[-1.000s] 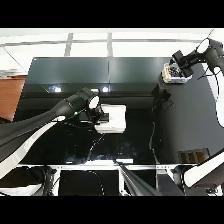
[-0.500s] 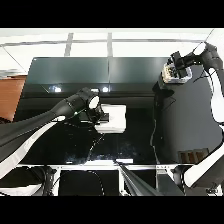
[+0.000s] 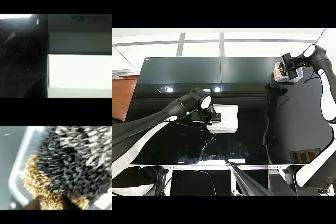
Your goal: Fold the box and place the chain.
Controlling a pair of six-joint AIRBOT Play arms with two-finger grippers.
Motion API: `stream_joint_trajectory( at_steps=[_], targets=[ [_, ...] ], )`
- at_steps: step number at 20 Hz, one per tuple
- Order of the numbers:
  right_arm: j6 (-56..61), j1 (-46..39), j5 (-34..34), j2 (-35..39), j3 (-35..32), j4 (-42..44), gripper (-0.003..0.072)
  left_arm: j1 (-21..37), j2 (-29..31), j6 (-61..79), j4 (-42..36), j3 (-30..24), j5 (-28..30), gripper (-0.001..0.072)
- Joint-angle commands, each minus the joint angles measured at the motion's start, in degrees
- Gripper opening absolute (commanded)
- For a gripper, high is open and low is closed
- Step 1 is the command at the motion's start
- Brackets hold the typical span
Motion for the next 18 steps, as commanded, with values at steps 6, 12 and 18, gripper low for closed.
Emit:
stream_joint_trajectory(
  at_steps=[6,12,18],
  targets=[
    [-17.57,-1.01,3.1,3.39,0.04,5.11,0.0018,0.02,-0.04,0.0,-0.2,0.04,0.15,0.0028],
    [-30.45,-1.79,4.85,16.72,0.02,5.16,0.0018,0.02,-0.04,0.0,-0.17,0.04,0.26,0.0028],
    [-41.13,-1.77,5.66,35.1,0.02,7.72,0.0017,0.02,-0.04,0.02,-0.17,0.07,0.7,0.0028]
  ],
)
